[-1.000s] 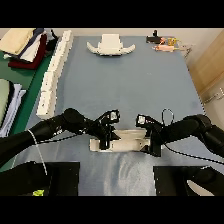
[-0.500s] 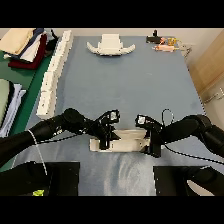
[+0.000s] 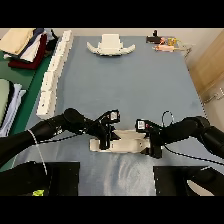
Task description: Fold the box.
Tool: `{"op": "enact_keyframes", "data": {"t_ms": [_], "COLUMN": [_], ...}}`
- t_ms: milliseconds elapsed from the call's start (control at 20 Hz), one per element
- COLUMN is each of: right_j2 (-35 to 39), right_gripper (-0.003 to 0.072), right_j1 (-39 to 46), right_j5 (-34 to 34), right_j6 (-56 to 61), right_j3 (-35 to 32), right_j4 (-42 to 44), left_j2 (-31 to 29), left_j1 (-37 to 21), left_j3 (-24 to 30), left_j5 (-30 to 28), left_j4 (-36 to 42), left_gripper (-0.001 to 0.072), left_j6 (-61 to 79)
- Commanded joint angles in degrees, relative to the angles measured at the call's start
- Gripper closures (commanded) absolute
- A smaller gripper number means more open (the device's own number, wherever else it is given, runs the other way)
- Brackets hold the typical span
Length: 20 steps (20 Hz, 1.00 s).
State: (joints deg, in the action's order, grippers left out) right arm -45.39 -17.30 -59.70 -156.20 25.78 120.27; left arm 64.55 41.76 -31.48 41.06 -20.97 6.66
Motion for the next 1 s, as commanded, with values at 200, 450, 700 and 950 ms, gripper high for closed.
{"op": "enact_keyframes", "data": {"t_ms": [200,450,700,950], "right_j2": [0.1,0.0,0.0,0.0], "right_gripper": [-0.002,-0.002,0.001,0.0042], "right_j1": [3.0,3.0,3.0,3.0], "right_j5": [3.6,7.5,8.3,10.3], "right_j6": [-8.5,-11.0,-11.0,-13.2], "right_j3": [-3.7,-6.2,-8.2,-9.0], "right_j4": [4.1,4.7,4.9,6.1], "left_j2": [0.0,0.0,0.0,0.0], "left_j1": [0.0,0.0,0.0,0.0], "left_j3": [0.0,0.0,0.0,0.0], "left_j5": [0.0,0.0,0.0,0.0], "left_j4": [0.0,0.0,0.0,0.0], "left_gripper": [0.0694,0.0694,0.0694,0.0694], "left_j6": [0.0,0.0,0.0,0.0]}}
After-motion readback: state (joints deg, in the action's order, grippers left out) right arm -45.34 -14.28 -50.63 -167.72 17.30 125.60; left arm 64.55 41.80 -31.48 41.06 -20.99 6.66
